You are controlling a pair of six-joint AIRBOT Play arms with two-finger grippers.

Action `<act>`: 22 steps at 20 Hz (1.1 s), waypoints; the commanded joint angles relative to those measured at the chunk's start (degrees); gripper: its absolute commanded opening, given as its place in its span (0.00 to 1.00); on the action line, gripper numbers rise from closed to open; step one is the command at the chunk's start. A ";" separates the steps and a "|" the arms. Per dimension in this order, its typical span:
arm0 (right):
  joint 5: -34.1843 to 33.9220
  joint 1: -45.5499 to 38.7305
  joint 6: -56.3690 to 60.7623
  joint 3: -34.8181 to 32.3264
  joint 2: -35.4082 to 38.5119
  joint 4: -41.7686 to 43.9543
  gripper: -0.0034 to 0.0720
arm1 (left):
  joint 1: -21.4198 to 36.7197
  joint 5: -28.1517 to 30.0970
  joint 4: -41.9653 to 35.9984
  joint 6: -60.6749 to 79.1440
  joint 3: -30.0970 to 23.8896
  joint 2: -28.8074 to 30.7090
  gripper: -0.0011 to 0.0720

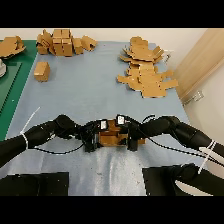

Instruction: Fold the box.

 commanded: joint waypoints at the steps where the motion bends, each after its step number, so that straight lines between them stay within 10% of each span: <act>1: 0.00 0.02 -1.03 0.02 -0.04 0.09 0.68 | -0.02 0.02 0.00 0.02 0.04 -0.02 0.50; 8: -1.20 -0.11 5.81 0.02 0.42 -4.07 0.66 | -0.02 0.02 0.00 0.02 0.04 -0.02 0.50; 12: -4.85 -0.11 38.51 0.44 4.42 -25.05 0.05 | -0.02 0.02 0.00 0.02 0.04 -0.02 0.50; 17: -17.51 -5.49 72.89 1.25 11.87 -46.05 0.05 | -0.02 0.02 0.00 0.02 0.04 -0.02 0.50; 22: -19.37 -22.64 74.03 0.46 11.17 -33.62 0.05 | -0.02 0.02 0.00 0.02 0.04 -0.02 0.50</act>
